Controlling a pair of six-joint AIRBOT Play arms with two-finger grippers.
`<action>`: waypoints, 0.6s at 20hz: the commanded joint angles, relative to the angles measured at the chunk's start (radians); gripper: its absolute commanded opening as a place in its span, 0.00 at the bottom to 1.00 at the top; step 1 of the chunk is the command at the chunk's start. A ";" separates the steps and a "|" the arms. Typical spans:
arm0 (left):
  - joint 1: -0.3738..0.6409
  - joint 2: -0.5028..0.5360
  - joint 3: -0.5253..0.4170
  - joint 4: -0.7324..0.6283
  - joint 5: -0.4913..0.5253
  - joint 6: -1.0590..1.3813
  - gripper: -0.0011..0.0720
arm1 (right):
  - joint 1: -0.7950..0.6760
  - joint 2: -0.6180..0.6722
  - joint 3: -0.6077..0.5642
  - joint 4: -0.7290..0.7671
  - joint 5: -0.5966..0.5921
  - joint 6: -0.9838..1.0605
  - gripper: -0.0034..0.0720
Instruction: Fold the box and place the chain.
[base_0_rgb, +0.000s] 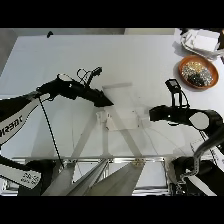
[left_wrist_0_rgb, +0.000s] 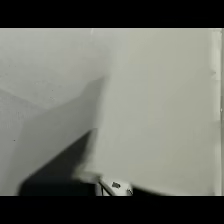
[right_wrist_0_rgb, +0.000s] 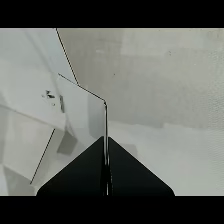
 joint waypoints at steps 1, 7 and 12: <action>-0.003 -0.002 0.001 -0.007 0.008 0.020 0.09 | 0.001 -0.001 0.000 0.001 0.010 0.000 0.07; -0.003 0.019 0.001 -0.003 0.049 0.074 0.02 | 0.001 0.000 0.002 0.023 0.054 0.000 0.10; -0.006 0.107 0.001 0.137 0.009 0.126 0.02 | 0.000 0.001 0.108 0.014 0.180 0.000 0.58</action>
